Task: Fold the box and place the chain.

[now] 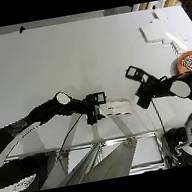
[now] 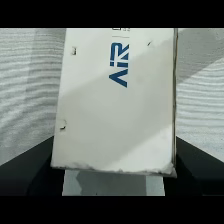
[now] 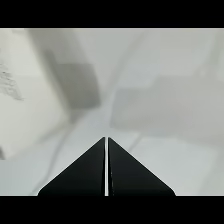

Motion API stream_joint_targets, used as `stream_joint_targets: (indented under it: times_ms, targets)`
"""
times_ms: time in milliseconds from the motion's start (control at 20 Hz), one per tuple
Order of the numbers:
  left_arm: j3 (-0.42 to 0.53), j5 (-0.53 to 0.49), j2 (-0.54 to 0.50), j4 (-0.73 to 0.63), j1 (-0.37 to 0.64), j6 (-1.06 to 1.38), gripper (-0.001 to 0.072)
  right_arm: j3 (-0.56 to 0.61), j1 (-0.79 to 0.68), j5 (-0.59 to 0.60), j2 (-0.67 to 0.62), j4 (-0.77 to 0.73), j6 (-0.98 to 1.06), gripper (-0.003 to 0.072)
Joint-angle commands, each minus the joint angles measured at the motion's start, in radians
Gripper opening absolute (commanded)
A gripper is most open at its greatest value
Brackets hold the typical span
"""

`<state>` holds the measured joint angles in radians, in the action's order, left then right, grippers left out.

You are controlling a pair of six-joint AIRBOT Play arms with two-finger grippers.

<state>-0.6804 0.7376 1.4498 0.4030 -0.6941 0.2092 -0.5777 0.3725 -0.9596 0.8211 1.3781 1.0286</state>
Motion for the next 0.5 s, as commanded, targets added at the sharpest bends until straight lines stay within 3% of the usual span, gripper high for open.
stream_joint_targets:
  times_ms: [0,150,450]
  targets:
    - [-0.001,0.0,-0.001,0.0,0.001,0.0,0.0393,0.0,-0.164,-0.077,-0.006,0.088,0.209,0.0017]
    - [-0.001,0.0,-0.001,0.0,0.001,0.0,0.0393,0.0,-0.241,-0.113,-0.006,0.088,0.293,0.0017]
    - [-0.001,-0.001,-0.001,0.0,0.001,0.0,0.0393,0.0,-0.25,-0.128,-0.006,0.081,0.31,0.0018]
